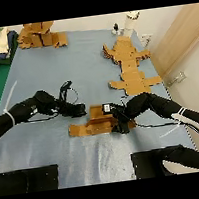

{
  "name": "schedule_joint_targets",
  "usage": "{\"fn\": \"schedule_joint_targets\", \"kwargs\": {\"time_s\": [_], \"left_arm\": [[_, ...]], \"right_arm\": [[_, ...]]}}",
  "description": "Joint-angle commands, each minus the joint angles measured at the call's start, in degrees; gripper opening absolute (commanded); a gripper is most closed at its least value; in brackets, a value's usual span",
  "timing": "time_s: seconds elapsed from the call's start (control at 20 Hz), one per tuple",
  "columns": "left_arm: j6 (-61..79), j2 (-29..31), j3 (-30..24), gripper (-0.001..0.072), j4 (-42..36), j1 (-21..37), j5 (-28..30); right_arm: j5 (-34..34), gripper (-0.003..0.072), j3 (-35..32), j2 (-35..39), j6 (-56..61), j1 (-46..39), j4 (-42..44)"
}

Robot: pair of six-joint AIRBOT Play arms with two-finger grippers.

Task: Fold the box.

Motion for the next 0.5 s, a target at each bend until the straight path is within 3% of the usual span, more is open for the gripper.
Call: {"fn": "schedule_joint_targets", "kwargs": {"time_s": [0.0,0.15,0.25,0.45], "left_arm": [[4.4,6.1,-2.5,0.0009,2.6,6.0,-6.8],[11.1,13.3,-8.1,0.0009,2.7,10.3,-11.5],[23.7,17.0,-12.0,0.0009,2.8,10.6,-16.2],[30.3,21.5,-14.5,0.0009,8.0,1.7,-11.5]], "right_arm": [[0.0,0.0516,0.0,0.0,0.0,0.0,0.0],[0.0,0.0516,0.0,0.0,0.0,0.0,0.0],[0.0,0.0516,0.0,0.0,0.0,0.0,0.0],[0.0,0.0516,0.0,0.0,0.0,0.0,0.0]]}}
